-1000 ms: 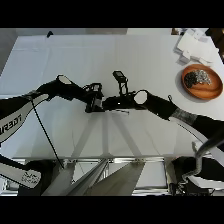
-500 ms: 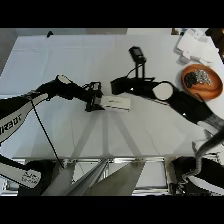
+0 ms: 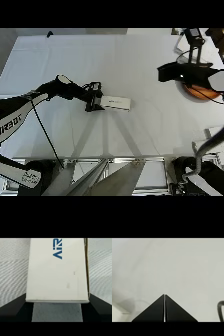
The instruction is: Fold the box and place the chain.
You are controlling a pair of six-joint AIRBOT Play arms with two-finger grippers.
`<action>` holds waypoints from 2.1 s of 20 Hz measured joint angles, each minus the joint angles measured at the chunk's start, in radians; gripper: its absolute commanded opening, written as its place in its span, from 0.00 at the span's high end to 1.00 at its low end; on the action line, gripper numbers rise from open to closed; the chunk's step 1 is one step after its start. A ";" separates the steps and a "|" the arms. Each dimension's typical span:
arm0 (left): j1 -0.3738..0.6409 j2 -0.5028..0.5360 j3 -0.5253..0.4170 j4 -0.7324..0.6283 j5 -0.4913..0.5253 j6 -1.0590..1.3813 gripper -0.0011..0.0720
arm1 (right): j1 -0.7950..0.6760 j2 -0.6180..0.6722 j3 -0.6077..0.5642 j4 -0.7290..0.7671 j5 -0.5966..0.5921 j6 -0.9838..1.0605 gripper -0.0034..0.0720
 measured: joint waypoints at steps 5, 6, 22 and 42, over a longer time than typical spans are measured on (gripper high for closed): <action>0.000 0.000 0.000 0.000 0.000 0.000 0.61 | -0.060 0.015 0.000 -0.142 0.084 0.016 0.94; 0.000 0.000 0.000 0.000 0.000 0.000 0.61 | -0.065 0.016 0.000 -0.154 0.092 0.019 0.94; 0.000 0.079 0.000 0.002 -0.028 -0.142 0.97 | -0.075 0.018 0.000 -0.193 0.114 0.023 0.94; 0.354 0.567 -0.001 0.654 0.594 -1.454 0.97 | -0.075 0.018 0.000 -0.193 0.113 0.023 0.94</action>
